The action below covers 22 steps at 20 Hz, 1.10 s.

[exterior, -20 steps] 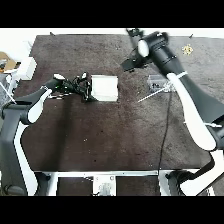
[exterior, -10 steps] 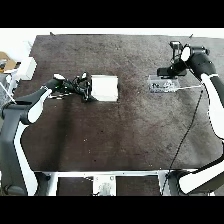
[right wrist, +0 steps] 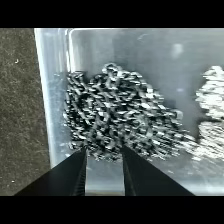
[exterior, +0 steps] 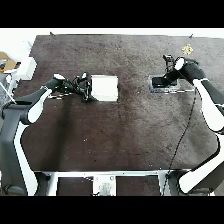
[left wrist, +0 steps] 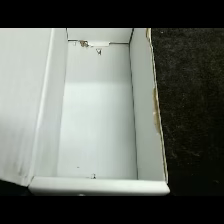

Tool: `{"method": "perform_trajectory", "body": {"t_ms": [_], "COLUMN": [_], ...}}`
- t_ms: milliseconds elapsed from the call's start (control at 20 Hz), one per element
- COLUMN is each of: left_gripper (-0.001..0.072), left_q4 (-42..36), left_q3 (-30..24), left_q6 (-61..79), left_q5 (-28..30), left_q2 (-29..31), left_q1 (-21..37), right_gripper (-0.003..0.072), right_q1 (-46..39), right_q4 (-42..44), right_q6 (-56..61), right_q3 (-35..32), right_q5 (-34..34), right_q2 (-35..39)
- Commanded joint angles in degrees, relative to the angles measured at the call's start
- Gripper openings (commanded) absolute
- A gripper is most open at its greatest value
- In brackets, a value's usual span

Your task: Fold the box and place the chain.

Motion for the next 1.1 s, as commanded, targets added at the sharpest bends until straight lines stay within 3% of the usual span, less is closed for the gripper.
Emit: {"method": "perform_trajectory", "body": {"t_ms": [0,100,150,250,350,600,1050], "left_gripper": [0.0272,0.0272,0.0272,0.0272,0.0272,0.0272,0.0272], "left_q4": [0.02,0.02,0.02,0.02,0.02,0.02,0.02], "left_q3": [0.02,0.02,0.02,0.02,0.02,0.02,0.02], "left_q6": [0.00,0.00,0.00,0.00,0.00,0.00,0.00], "left_q5": [0.02,0.02,0.00,0.02,0.02,0.02,0.02], "left_q2": [-0.02,-0.02,-0.02,-0.02,-0.02,-0.02,-0.02], "left_q1": [0.00,0.00,0.00,0.00,0.00,0.00,0.00], "right_gripper": [0.0254,0.0236,0.0087,0.0076,0.0001,-0.0001,-0.0002], "right_q1": [0.50,0.50,0.50,0.50,0.50,0.50,0.92], "right_q4": [0.72,0.66,0.52,0.24,-0.42,-1.55,-2.93], "right_q6": [-0.37,-0.37,-0.33,0.13,0.52,0.72,-1.27], "right_q3": [-0.11,0.02,0.04,0.04,0.39,0.57,0.57], "right_q5": [-0.66,-1.14,-1.09,-1.14,-1.03,-1.07,-1.73], "right_q2": [-1.22,-1.11,-1.09,-1.09,-1.09,3.32,19.47]}}
